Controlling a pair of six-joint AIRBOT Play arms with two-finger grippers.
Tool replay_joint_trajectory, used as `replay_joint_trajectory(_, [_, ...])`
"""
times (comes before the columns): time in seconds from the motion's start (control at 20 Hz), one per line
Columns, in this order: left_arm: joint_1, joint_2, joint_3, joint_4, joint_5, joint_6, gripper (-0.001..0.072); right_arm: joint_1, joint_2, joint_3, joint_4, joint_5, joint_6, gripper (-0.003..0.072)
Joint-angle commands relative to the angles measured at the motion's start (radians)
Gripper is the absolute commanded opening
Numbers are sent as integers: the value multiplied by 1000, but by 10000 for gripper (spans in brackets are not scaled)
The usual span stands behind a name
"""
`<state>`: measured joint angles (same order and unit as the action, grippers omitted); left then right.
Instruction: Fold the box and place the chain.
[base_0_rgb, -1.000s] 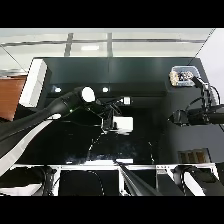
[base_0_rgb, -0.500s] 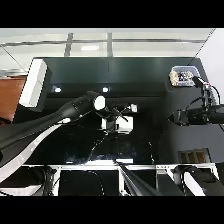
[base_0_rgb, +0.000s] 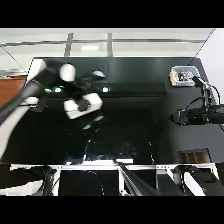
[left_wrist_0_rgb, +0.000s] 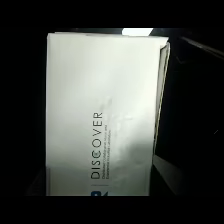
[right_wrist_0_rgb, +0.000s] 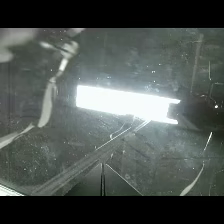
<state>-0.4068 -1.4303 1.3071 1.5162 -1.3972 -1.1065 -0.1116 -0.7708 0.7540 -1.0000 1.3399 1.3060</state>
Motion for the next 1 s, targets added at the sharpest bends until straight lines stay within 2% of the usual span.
replay_joint_trajectory(0.0, [294, 109, -105, 42, -95, -155, 164, 0, 0, 0, 0, -7, -5, 18])
replay_joint_trajectory(0.15, [587, 199, -272, 35, -9, -180, 164, 0, 0, 0, 0, -26, -5, 18])
replay_joint_trajectory(0.25, [769, 209, -346, 1, 8, -183, 164, 0, 0, 0, 0, -47, -5, 18])
replay_joint_trajectory(0.35, [918, 208, -383, -68, 18, -143, 164, 0, 0, 0, 1, -67, -5, 18])
replay_joint_trajectory(0.5, [1076, 207, -385, -88, 84, -135, 164, 0, 0, 0, 0, -79, -5, 18])
replay_joint_trajectory(0.65, [1147, 189, -385, -125, 148, -121, 164, 0, 0, 0, 0, -78, -5, 18])
replay_joint_trajectory(0.95, [1069, 174, -380, -164, 286, 104, 165, 0, 0, 0, 0, -76, -3, 18])
